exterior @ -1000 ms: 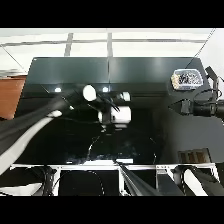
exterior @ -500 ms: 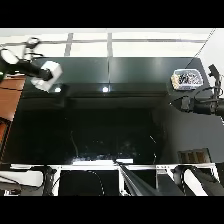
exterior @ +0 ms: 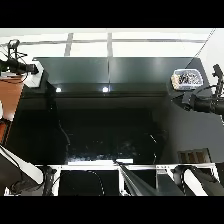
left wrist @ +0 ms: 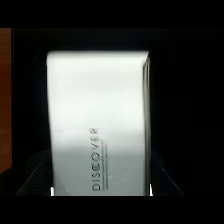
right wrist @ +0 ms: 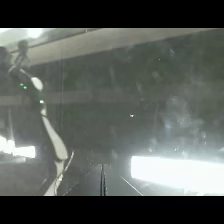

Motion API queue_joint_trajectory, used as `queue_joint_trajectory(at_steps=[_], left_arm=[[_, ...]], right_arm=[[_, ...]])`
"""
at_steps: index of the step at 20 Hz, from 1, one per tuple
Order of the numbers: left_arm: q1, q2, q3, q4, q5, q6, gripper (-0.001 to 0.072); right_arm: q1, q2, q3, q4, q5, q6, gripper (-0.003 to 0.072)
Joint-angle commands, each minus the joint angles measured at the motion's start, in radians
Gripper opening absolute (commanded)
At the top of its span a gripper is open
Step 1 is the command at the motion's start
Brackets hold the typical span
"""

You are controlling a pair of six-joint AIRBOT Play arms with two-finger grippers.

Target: Fold the box and place the chain.

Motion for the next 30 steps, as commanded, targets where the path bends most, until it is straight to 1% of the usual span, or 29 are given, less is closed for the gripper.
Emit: queue_joint_trajectory(at_steps=[1,2,3,4,5,6,7,8,9,10,11,12,13,14,15,16,17,18,19,20,21,22,25,30], left_arm=[[0.000,-0.034,0.131,0.008,-0.068,-0.016,0.0714],[-0.002,-0.013,0.172,0.011,-0.096,-0.020,0.0713],[-0.004,0.031,0.185,0.010,-0.098,-0.056,0.0710],[-0.007,0.079,0.178,0.001,-0.095,-0.125,0.0685],[-0.011,0.134,0.153,-0.024,-0.105,-0.235,0.0608],[-0.017,0.189,0.119,-0.068,-0.153,-0.315,0.0444],[-0.027,0.234,0.074,-0.109,-0.212,-0.323,0.0152],[-0.043,0.272,0.029,-0.148,-0.267,-0.298,0.0022],[-0.066,0.307,-0.019,-0.186,-0.326,-0.303,0.0023],[-0.091,0.341,-0.061,-0.251,-0.375,-0.299,0.0023],[-0.130,0.388,-0.112,-0.314,-0.398,-0.264,0.0022],[-0.179,0.443,-0.174,-0.325,-0.393,-0.222,0.0021],[-0.240,0.523,-0.269,-0.282,-0.364,-0.198,0.0021],[-0.304,0.624,-0.407,-0.216,-0.290,-0.194,0.0021],[-0.359,0.733,-0.569,-0.166,-0.179,-0.194,0.0022],[-0.405,0.855,-0.763,-0.145,-0.034,-0.196,0.0022],[-0.437,0.962,-0.941,-0.150,0.100,-0.198,0.0022],[-0.462,1.062,-1.116,-0.146,0.232,-0.193,0.0022],[-0.478,1.137,-1.244,-0.117,0.314,-0.182,0.0022],[-0.483,1.197,-1.336,-0.095,0.349,-0.197,0.0022],[-0.482,1.234,-1.383,-0.094,0.352,-0.203,0.0022],[-0.483,1.256,-1.402,-0.084,0.348,-0.201,0.0023],[-0.483,1.268,-1.401,-0.021,0.355,-0.191,0.0025],[-0.483,1.268,-1.402,-0.024,0.357,-0.191,0.0025]], right_arm=[[0.016,0.000,-0.008,-0.001,-0.058,0.012,0.0016],[0.032,0.000,-0.008,-0.006,-0.078,0.011,0.0016],[0.058,0.000,-0.008,-0.010,-0.108,0.006,0.0016],[0.092,-0.003,-0.008,-0.013,-0.161,-0.004,0.0016],[0.131,-0.010,-0.008,-0.013,-0.245,-0.004,0.0016],[0.183,-0.025,-0.008,-0.008,-0.360,-0.003,0.0016],[0.241,-0.045,-0.008,0.000,-0.468,-0.003,0.0015],[0.295,-0.067,-0.007,0.000,-0.545,-0.003,0.0016],[0.341,-0.090,-0.005,-0.010,-0.583,-0.018,0.0016],[0.366,-0.115,0.003,-0.045,-0.569,-0.055,0.0016],[0.370,-0.130,0.010,-0.082,-0.526,-0.056,0.0016],[0.370,-0.134,0.013,-0.120,-0.479,-0.057,0.0015],[0.370,-0.133,0.013,-0.188,-0.420,-0.056,0.0015],[0.370,-0.133,0.013,-0.272,-0.365,-0.047,0.0015],[0.370,-0.133,0.013,-0.352,-0.315,-0.021,0.0015],[0.370,-0.133,0.013,-0.429,-0.290,0.021,0.0015],[0.370,-0.133,0.011,-0.476,-0.294,0.051,0.0015],[0.370,-0.133,0.005,-0.499,-0.327,0.057,0.0015],[0.370,-0.134,-0.014,-0.511,-0.405,0.055,0.0015],[0.370,-0.134,-0.043,-0.515,-0.499,0.054,0.0015],[0.370,-0.134,-0.069,-0.514,-0.573,0.055,0.0015],[0.370,-0.134,-0.087,-0.514,-0.607,0.055,0.0016],[0.370,-0.134,-0.088,-0.507,-0.588,0.054,0.0016],[0.370,-0.134,-0.088,-0.507,-0.588,0.054,0.0016]])
